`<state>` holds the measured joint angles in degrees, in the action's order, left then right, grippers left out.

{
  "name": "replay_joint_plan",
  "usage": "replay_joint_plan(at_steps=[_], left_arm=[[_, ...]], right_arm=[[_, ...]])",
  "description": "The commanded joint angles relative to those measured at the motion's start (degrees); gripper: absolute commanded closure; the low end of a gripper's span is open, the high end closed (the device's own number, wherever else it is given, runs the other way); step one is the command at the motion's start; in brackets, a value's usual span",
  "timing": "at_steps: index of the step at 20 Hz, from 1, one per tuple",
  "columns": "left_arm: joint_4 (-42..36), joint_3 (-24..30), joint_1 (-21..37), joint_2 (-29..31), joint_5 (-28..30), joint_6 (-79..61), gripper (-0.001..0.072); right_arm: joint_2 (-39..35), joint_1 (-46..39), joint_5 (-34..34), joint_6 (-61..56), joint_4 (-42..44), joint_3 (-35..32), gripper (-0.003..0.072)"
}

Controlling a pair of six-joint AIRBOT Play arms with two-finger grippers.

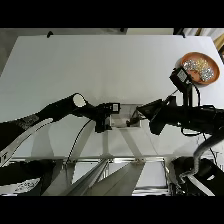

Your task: Fold the box and place the chain.

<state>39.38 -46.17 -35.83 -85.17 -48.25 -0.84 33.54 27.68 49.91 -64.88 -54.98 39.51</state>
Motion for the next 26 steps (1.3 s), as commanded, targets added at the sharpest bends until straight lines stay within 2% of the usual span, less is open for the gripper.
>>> replay_joint_plan(at_steps=[1,6,13,17,19,22,24,26], left_arm=[[0.0,-0.04,0.02,0.04,0.02,-0.02,0.0699],[0.0,-0.04,0.02,0.04,0.02,-0.02,0.0699],[0.0,-0.02,0.02,0.04,0.02,-0.02,0.0699],[0.0,-0.04,0.02,0.04,0.02,-0.02,0.0699],[0.0,-0.02,0.02,0.04,0.02,-0.02,0.0699],[0.0,-0.02,0.02,0.04,0.02,-0.02,0.0699],[0.0,-0.02,0.02,0.04,0.02,-0.02,0.0699],[0.0,-0.02,0.02,0.04,0.04,-0.02,0.0699]], right_arm=[[0.04,2.25,-2.84,0.24,-0.63,0.17,0.067],[3.06,2.25,-2.78,0.26,-0.31,0.11,0.067],[18.75,2.25,-2.32,0.09,-0.7,0.11,0.067],[24.22,2.25,-2.34,-1.27,-0.7,0.11,0.0668],[25.4,2.25,-2.38,-1.27,-0.7,0.11,0.0604],[25.94,2.25,-2.34,-1.33,-0.68,0.11,0.0577],[25.81,2.25,-1.75,-2.69,-0.42,0.13,0.0478],[24.46,2.23,-0.81,-2.73,-0.28,0.13,0.0478]])
